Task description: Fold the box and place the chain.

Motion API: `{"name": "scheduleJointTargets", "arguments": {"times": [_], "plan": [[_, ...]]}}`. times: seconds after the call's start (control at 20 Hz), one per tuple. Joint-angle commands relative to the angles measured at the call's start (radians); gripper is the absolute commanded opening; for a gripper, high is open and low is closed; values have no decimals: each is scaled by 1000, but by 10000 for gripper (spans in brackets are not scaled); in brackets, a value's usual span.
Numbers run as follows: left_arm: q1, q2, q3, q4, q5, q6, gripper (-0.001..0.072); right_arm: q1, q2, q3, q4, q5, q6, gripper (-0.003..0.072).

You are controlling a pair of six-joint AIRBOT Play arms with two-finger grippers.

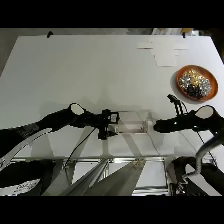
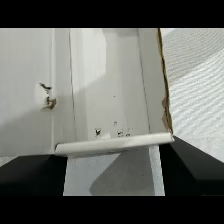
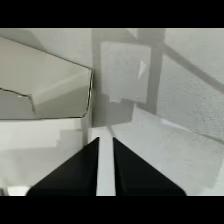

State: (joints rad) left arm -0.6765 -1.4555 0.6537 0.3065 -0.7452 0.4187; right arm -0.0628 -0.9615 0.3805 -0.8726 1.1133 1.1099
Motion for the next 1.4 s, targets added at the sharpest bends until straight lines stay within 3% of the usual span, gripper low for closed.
{"name": "scheduleJointTargets", "arguments": {"times": [0.0, 0.05, 0.1, 0.45, 0.75, 0.85, 1.0, 1.35], "plan": [[0, 0, 1, 0, 0, 0, 207, 11, 43, 0, 32, 18, -16, 169], [0, 0, 1, 0, 0, 0, 207, 33, 46, 0, 42, 21, -16, 245], [0, 0, 1, 0, 0, 0, 207, 60, 46, 0, 43, 15, -16, 253], [0, 0, 1, 0, 0, 0, 207, 136, 46, 16, 30, -19, -7, 252], [0, 0, 1, 0, 0, 0, 207, 136, 46, 50, -122, -26, 116, 220], [0, 0, 1, 0, 0, 0, 207, 137, 46, 62, -94, -21, 116, 231], [0, 0, 1, 0, 0, 0, 207, 137, 46, 65, -28, 0, 114, 324], [0, 0, 1, 0, 0, 0, 207, 247, 47, 111, -72, -24, 156, 322]]}}
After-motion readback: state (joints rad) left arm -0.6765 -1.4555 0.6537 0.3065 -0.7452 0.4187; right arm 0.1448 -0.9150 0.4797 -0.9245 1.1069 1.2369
